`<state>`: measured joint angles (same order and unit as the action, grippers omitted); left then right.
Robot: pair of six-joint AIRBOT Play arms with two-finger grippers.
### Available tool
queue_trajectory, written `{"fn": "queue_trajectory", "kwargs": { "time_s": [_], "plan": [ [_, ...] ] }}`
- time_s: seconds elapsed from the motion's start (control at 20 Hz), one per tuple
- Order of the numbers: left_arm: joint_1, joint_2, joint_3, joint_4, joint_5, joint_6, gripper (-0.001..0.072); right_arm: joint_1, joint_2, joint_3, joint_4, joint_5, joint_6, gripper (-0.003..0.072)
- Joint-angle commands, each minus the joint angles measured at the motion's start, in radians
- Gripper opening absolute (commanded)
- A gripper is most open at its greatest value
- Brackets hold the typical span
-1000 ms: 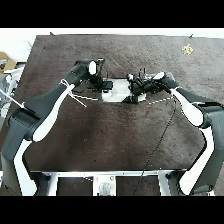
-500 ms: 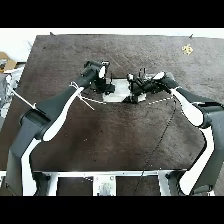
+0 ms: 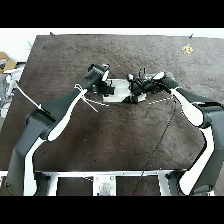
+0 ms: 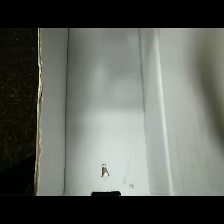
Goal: Fold the box and place the chain.
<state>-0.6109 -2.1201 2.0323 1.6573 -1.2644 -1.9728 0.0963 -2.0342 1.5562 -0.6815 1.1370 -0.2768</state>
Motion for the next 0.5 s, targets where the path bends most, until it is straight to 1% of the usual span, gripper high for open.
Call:
{"fn": "queue_trajectory", "kwargs": {
  "time_s": [0.0, 0.25, 0.3, 0.35, 0.45],
  "plan": [
    [0.001, -0.006, 0.001, 0.014, -0.005, -0.040, 0.0225, 0.000, -0.001, 0.000, 0.000, 0.000, 0.000, 0.0439],
    [0.001, -0.006, 0.001, 0.007, -0.008, -0.095, 0.0224, 0.000, -0.001, 0.000, 0.000, 0.000, 0.000, 0.0438],
    [0.001, -0.006, 0.001, 0.003, -0.009, -0.100, 0.0200, 0.000, -0.001, 0.000, 0.000, 0.000, 0.000, 0.0439],
    [0.001, -0.005, 0.001, 0.003, -0.009, -0.104, 0.0010, 0.000, -0.001, 0.000, 0.000, 0.000, 0.000, 0.0439],
    [0.001, -0.006, 0.001, -0.015, -0.007, -0.126, 0.0011, 0.000, -0.001, 0.000, 0.000, 0.000, 0.000, 0.0439]
  ]
}}
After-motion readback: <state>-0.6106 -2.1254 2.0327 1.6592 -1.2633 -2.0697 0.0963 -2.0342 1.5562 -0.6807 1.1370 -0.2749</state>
